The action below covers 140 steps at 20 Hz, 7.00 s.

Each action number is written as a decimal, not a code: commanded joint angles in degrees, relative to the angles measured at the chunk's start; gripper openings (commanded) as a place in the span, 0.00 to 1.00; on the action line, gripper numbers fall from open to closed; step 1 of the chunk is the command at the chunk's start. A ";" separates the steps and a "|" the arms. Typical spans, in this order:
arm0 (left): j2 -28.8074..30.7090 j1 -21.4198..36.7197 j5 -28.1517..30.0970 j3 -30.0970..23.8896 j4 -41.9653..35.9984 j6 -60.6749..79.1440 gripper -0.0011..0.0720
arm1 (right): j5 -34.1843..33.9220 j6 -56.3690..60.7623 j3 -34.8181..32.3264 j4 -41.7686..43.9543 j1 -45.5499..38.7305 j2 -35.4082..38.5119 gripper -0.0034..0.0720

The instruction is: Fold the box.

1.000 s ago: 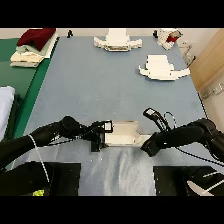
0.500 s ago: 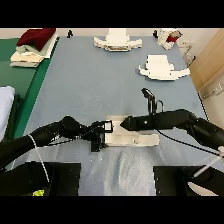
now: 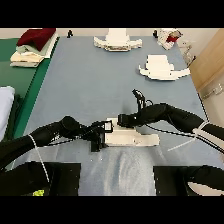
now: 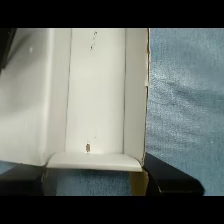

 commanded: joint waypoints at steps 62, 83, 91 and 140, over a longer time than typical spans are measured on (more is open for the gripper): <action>0.00 -0.02 0.02 0.00 0.00 0.02 0.65 | -6.86 -55.65 -11.56 -20.50 4.04 16.50 0.59; 0.00 -0.02 0.02 0.00 0.00 0.02 0.65 | -24.28 -18.60 -10.05 -39.89 3.85 21.24 0.05; 0.00 -0.02 0.02 -0.02 0.00 0.02 0.65 | -33.20 13.31 -7.89 -52.76 -15.80 26.77 0.05; 0.00 -0.02 0.02 -0.02 0.00 0.02 0.65 | -19.06 12.07 -5.77 -17.03 -4.59 13.79 0.57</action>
